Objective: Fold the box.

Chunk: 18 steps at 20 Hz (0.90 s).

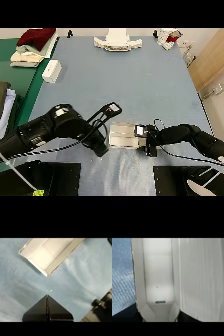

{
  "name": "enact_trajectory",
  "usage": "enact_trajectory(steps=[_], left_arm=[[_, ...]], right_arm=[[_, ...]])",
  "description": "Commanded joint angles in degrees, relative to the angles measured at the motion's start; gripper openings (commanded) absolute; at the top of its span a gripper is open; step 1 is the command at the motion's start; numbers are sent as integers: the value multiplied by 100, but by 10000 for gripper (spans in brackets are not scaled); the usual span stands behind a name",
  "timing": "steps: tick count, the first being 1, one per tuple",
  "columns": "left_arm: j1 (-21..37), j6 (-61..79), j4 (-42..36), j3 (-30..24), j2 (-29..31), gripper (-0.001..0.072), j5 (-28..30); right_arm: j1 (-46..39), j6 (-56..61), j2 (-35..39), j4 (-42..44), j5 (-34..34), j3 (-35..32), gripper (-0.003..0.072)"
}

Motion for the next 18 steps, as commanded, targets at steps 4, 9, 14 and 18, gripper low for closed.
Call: enact_trajectory(steps=[4,9,14,18], left_arm=[[1794,4843,-1412,-1521,664,705,1591],[2232,7794,-2896,-1985,-44,705,2149],[2221,9595,-4315,-2024,-885,705,2573],[2221,10045,-4743,-2022,-1176,705,2614]], right_arm=[[-2,2,0,0,0,2,509],[-2,2,0,0,0,2,509],[-2,2,0,0,0,2,509],[-2,2,0,0,0,2,509]])
